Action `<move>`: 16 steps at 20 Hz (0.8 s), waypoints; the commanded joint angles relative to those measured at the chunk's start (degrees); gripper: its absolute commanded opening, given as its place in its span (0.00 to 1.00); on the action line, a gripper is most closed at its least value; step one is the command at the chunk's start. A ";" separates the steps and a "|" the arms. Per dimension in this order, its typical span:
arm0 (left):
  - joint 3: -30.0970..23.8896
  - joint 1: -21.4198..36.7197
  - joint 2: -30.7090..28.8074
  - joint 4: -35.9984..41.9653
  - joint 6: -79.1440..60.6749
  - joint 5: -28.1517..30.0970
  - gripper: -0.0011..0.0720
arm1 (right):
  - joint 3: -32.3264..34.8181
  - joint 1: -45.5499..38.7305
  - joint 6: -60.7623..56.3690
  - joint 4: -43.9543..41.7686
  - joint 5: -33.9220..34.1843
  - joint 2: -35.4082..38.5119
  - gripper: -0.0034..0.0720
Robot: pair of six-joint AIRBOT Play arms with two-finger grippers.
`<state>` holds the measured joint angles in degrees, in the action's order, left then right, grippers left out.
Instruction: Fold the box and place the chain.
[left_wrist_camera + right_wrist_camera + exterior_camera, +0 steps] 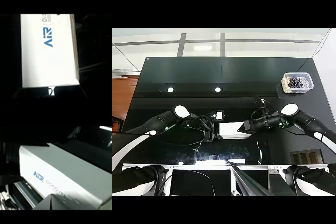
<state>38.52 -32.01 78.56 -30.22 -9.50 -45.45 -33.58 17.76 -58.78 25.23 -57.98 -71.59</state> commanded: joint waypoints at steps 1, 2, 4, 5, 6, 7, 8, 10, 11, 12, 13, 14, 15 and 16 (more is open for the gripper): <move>0.02 -0.02 0.04 0.48 0.11 -2.34 0.71 | -1.46 -0.33 1.46 -0.04 -4.11 0.52 0.06; 0.02 -0.02 0.04 0.59 0.11 -3.34 0.71 | -2.75 -1.01 1.88 0.02 -6.91 1.40 0.06; 0.02 0.02 -0.09 0.44 0.68 -3.85 0.72 | -5.40 -3.80 1.84 0.13 -12.26 4.04 0.06; 0.07 0.13 -0.20 0.35 0.96 -3.80 0.73 | -6.84 -6.05 1.81 0.20 -14.84 5.90 0.06; 0.07 0.26 -0.44 0.09 0.96 -3.76 0.85 | -8.17 -8.48 1.79 0.33 -17.00 7.80 0.06; 0.07 0.35 -0.85 0.02 1.03 -3.56 1.00 | -9.38 -11.61 1.79 0.37 -18.78 9.97 0.06; 0.07 0.46 -1.51 -0.09 1.60 -3.58 1.00 | -10.25 -14.75 1.79 0.87 -20.02 11.91 0.06; 0.09 0.70 -4.00 -3.96 3.41 -3.58 1.00 | -11.04 -21.64 1.70 2.69 -21.73 15.63 0.06; 0.09 0.72 -5.66 -6.64 5.90 -2.93 1.00 | -11.04 -25.11 1.55 2.95 -22.75 17.27 0.06; 0.09 0.92 -7.63 -8.63 8.66 -2.86 1.00 | -11.04 -27.67 1.57 2.93 -23.45 18.62 0.06; 0.11 0.90 -9.46 -9.22 10.12 -3.23 1.00 | -11.04 -29.92 1.60 2.93 -23.82 19.74 0.06; 0.17 0.28 -11.26 -9.33 10.08 -3.67 1.00 | -11.04 -31.63 1.62 3.04 -23.87 20.35 0.06; 0.55 -1.14 -12.39 -9.62 10.12 -2.89 1.00 | -11.04 -32.81 1.75 3.48 -23.80 20.48 0.06; 1.25 -2.45 -12.61 -9.62 10.27 -2.32 1.00 | -11.02 -33.46 1.84 4.37 -23.23 20.48 0.06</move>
<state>38.96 -32.51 68.95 -37.65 -1.52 -48.66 -44.29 -11.09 -57.08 28.36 -80.25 -52.97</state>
